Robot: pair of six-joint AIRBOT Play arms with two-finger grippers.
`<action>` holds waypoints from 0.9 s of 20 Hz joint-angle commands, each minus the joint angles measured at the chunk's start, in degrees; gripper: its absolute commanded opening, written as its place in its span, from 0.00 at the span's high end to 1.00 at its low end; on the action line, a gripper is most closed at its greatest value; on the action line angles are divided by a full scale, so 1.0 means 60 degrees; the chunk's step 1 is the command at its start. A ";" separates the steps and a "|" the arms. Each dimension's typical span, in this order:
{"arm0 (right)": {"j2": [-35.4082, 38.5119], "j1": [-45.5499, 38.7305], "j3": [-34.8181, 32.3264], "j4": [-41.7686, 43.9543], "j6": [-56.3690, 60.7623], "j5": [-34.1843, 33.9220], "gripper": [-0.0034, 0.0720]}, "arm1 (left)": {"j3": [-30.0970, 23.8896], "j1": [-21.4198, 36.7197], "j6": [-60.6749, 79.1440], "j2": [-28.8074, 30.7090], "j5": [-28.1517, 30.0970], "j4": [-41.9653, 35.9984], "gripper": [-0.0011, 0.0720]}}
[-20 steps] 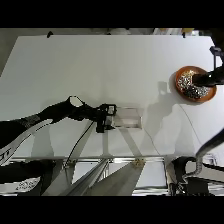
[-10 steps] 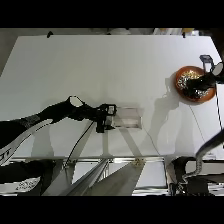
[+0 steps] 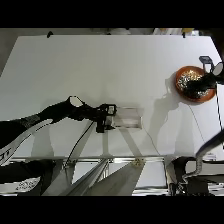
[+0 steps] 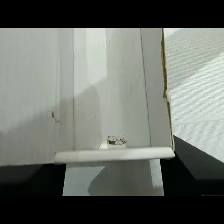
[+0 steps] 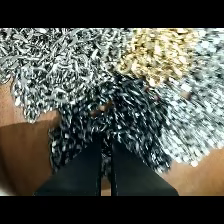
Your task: Fold the box and place the chain.
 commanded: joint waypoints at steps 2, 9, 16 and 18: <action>0.1013 0.0011 0.0004 0.0029 -0.0004 0.0572 0.94 | -0.0004 0.0007 0.0000 0.0004 0.0000 0.0004 0.61; 0.3985 0.0084 0.0000 0.1887 -0.0678 0.2546 0.94 | -0.0004 0.0007 0.0000 0.0004 0.0004 0.0000 0.61; 0.6787 0.1756 0.0000 0.3402 -0.0739 0.4670 0.94 | -0.0004 0.0007 0.0000 0.0004 0.0000 0.0004 0.61; 0.7144 0.2401 -0.0007 0.3738 -0.0732 0.5125 0.94 | -0.0004 0.0007 0.0000 0.0004 0.0000 0.0000 0.61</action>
